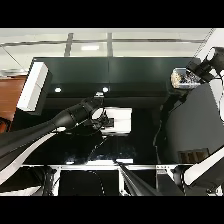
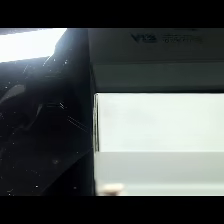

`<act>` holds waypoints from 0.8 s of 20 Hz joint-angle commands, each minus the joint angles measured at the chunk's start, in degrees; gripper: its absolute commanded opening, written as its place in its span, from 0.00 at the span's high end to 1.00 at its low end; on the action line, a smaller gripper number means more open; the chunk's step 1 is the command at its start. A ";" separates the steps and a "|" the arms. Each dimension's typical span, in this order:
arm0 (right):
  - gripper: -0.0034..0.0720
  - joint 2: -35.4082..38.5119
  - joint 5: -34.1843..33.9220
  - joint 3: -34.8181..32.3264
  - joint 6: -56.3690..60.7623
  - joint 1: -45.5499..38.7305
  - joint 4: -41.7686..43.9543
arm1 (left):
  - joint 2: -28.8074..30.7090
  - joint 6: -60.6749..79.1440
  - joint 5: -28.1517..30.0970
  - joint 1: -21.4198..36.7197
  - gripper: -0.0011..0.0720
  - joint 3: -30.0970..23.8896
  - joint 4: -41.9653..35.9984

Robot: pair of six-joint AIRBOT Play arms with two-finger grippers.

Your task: Fold the box and place the chain.

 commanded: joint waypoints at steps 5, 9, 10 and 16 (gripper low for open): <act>0.88 -1.31 2.36 0.68 -6.27 0.37 1.79 | -0.02 0.02 0.44 0.07 0.95 -0.04 0.02; 0.94 3.48 3.45 0.68 -13.33 0.70 1.53 | -0.02 0.02 0.98 0.04 0.95 -0.04 0.02; 0.94 5.60 3.45 0.68 -15.50 0.70 1.27 | -0.02 0.02 0.98 0.07 0.95 -0.04 0.02; 0.94 23.67 2.36 0.68 -25.70 0.70 1.33 | -0.02 0.02 0.96 0.07 0.95 -0.04 0.02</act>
